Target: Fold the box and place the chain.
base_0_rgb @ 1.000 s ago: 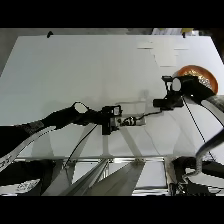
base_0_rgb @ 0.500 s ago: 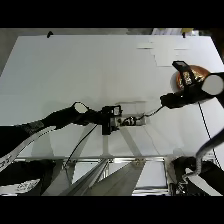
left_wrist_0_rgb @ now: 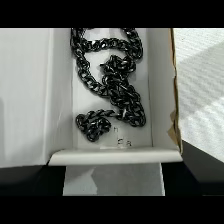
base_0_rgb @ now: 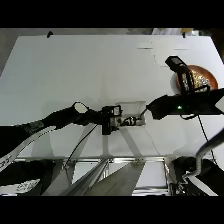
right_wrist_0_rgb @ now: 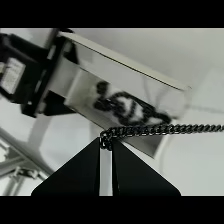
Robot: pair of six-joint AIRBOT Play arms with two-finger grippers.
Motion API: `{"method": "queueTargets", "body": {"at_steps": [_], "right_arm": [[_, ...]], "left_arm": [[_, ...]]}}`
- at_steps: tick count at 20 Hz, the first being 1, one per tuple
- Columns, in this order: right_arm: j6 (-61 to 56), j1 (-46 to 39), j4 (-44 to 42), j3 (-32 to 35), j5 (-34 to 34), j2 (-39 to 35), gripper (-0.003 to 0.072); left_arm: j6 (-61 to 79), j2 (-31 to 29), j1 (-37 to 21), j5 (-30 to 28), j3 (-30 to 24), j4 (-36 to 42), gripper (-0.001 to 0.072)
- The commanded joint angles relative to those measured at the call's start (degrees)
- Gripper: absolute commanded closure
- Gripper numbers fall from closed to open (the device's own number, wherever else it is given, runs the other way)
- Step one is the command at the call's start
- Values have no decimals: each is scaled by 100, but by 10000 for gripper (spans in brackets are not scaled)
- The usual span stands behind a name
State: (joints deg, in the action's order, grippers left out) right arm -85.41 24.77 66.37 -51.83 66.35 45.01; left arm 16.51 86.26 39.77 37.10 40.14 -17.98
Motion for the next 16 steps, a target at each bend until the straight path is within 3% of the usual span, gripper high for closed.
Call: {"method": "queueTargets", "body": {"at_steps": [1,10,16], "right_arm": [[0,645,-66,7,-691,-13,667],[-7,885,-68,79,-824,693,667],[-7,885,-68,629,-1161,1034,667]], "left_arm": [[2,-2,-4,0,-2,0,609],[2,-2,-4,0,-2,0,609],[2,-2,-4,0,-2,0,609]]}}
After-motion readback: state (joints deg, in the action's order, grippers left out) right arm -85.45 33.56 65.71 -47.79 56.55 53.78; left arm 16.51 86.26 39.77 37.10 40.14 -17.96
